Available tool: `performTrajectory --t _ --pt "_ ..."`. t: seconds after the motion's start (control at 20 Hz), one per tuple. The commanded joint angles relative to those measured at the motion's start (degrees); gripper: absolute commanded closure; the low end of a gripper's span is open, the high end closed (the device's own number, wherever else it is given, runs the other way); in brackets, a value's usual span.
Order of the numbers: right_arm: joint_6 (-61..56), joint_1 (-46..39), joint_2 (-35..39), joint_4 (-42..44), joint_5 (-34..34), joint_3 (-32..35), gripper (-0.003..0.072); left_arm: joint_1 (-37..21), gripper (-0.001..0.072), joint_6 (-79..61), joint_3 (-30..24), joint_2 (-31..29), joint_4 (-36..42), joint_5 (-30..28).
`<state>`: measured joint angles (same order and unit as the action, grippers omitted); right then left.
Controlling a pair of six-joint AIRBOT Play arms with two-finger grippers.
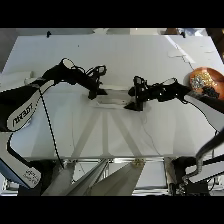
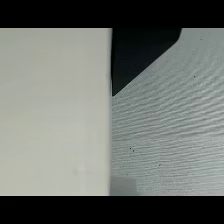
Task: Fold the box and place the chain.
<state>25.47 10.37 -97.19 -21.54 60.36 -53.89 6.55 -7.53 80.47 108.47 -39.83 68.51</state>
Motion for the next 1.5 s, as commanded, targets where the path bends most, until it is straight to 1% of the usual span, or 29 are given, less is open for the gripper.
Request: performTrajectory --t 0.0,0.2,0.5,0.6,0.75,1.35,1.4,1.45 --pt "-0.5 0.0 -0.1 -0.7 0.2 -0.2 0.0015 0.0 0.0695 0.0 0.0 0.0 0.0 -0.2" --pt "-1.7 0.4 -0.1 -0.5 -1.3 -0.3 0.0015 0.0 0.0695 0.0 0.0 0.0 0.0 -0.2" --pt "-3.5 0.8 -0.6 -2.0 -1.4 -1.2 0.0015 0.0 0.0695 0.0 0.0 0.0 0.0 -0.2" --pt "-5.2 1.6 -0.9 -3.5 -2.2 -1.7 0.0015 0.0 0.0695 0.0 0.0 0.0 0.0 -0.1" --pt "-6.6 2.4 -1.6 -6.0 -1.3 -3.0 0.0015 0.0 0.0695 0.0 0.0 0.0 0.0 -0.2" --pt "-6.6 2.4 -1.6 -5.6 -1.3 -3.0 0.0016 0.0 0.0695 0.0 0.0 0.0 0.0 -0.2" --pt "-6.6 2.4 -1.6 -5.4 -1.5 -3.0 0.0041 0.0 0.0695 0.0 0.0 0.0 0.0 -0.2" --pt "-6.6 2.4 -1.6 -5.4 -1.4 -3.0 0.011 0.0 0.0695 0.0 0.0 0.0 0.0 -0.2"
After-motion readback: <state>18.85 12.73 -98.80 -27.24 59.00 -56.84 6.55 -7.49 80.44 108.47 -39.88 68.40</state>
